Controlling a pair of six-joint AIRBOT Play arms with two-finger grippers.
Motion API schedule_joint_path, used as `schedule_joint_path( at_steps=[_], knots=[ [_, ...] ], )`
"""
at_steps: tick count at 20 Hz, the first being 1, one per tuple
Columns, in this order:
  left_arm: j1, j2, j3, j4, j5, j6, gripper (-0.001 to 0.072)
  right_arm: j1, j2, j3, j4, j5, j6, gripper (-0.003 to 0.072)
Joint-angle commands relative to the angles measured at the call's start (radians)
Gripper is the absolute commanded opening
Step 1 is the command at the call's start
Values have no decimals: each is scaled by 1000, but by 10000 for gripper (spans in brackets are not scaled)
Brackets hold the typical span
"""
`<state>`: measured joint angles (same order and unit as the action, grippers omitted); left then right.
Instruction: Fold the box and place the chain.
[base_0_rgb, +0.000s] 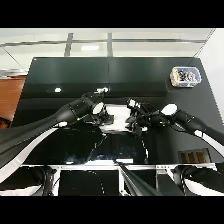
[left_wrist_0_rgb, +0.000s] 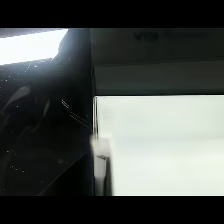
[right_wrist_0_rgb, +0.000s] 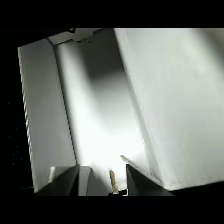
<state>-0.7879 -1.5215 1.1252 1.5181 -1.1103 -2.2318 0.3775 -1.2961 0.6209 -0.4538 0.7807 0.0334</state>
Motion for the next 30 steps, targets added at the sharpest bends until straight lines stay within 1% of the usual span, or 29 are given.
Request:
schedule_joint_path(
  at_steps=[1, 2, 3, 5, 7, 8, 9, 10, 11, 13, 15, 17, 18, 20, 22, 23, 25, 28, 29, 30],
  knots=[
    [0, 0, 1, -16, 1, 2, 27, -3, 3, 0, -13, 5, 89, 1],
    [0, 0, 1, -16, 1, 2, 26, -10, 13, 0, -33, 10, 180, 8],
    [0, 0, 1, -16, 1, 2, 27, -25, 38, 4, -75, 34, 326, 8],
    [0, 0, 1, -16, 1, 2, 27, -92, 119, 15, -205, 146, 584, 7],
    [0, 0, 1, -16, 1, 2, 27, -207, 236, 17, -371, 236, 841, 7],
    [0, 0, 1, -16, 0, 2, 27, -282, 296, 17, -453, 259, 978, 7],
    [0, 0, 1, -16, 0, 2, 27, -354, 342, 14, -505, 267, 1068, 7],
    [0, 0, 1, -16, 0, 2, 27, -435, 374, 2, -514, 255, 1126, 7],
    [0, 0, 1, -16, 0, 2, 27, -506, 379, -19, -499, 234, 1178, 7],
    [0, 0, 1, -16, 0, 2, 27, -609, 358, -93, -459, 206, 1294, 8],
    [0, 0, 1, -16, 0, 2, 27, -628, 311, -175, -357, 239, 1288, 8],
    [0, 0, 1, -16, -1, 2, 27, -565, 248, -240, -188, 254, 1150, 7],
    [0, 0, 1, -16, -1, 2, 27, -506, 214, -252, -125, 238, 1098, 7],
    [0, 0, 1, -16, -1, 2, 27, -401, 147, -249, -27, 178, 1061, 7],
    [0, 0, 1, -16, -2, 2, 27, -341, 93, -229, 96, 164, 961, 7],
    [0, 0, 1, -16, -2, 2, 27, -323, 71, -208, 113, 165, 930, 7],
    [0, 0, 1, -16, -2, 2, 26, -312, 52, -161, 80, 179, 915, 8],
    [0, 0, 1, -16, -1, 2, 27, -314, 52, -93, 30, 261, 916, 9],
    [0, 0, 1, -16, -1, 2, 27, -314, 52, -80, 31, 292, 916, 27],
    [0, 0, 1, -16, -1, 2, 26, -314, 52, -72, 29, 311, 917, 185]
  ],
)
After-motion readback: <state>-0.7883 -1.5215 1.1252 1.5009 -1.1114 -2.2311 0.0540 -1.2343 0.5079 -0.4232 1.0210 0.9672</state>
